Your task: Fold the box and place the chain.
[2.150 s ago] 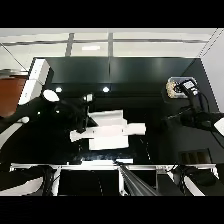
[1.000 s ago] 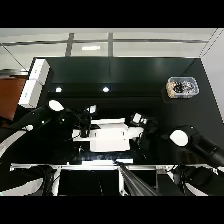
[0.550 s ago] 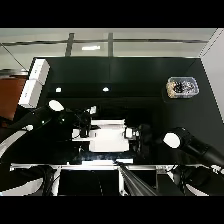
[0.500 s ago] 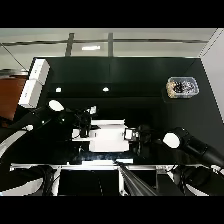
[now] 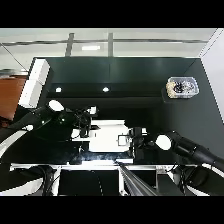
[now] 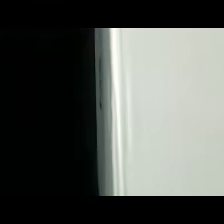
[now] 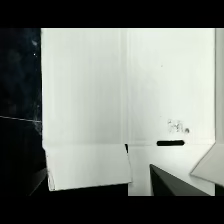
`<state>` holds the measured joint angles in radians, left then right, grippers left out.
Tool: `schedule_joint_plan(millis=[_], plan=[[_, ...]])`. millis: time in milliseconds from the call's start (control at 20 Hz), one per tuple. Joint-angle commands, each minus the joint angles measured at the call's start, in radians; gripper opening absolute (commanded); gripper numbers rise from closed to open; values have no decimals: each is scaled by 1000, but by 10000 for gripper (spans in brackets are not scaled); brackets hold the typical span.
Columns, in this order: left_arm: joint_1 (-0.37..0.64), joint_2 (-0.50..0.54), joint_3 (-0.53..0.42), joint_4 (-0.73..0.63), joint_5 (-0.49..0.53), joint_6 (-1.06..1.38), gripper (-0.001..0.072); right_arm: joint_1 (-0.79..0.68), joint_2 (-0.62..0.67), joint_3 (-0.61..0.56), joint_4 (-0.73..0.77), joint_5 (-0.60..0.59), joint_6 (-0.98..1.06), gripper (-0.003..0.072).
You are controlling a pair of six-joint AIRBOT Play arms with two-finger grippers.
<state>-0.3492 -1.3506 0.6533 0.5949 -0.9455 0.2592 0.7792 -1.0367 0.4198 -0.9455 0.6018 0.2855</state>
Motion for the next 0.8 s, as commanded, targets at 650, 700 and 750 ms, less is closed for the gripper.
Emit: schedule_joint_plan(millis=[650, 700, 750], plan=[[0, -1, 1, -1, -1, -2, 33, 8, -10, 21, 137, -83, 8, 719], [0, -1, 1, -1, -1, -2, 33, 8, -9, 24, 133, -83, 9, 719], [0, -1, 1, 0, -1, -1, 33, 8, -8, 25, 132, -83, 10, 719]])
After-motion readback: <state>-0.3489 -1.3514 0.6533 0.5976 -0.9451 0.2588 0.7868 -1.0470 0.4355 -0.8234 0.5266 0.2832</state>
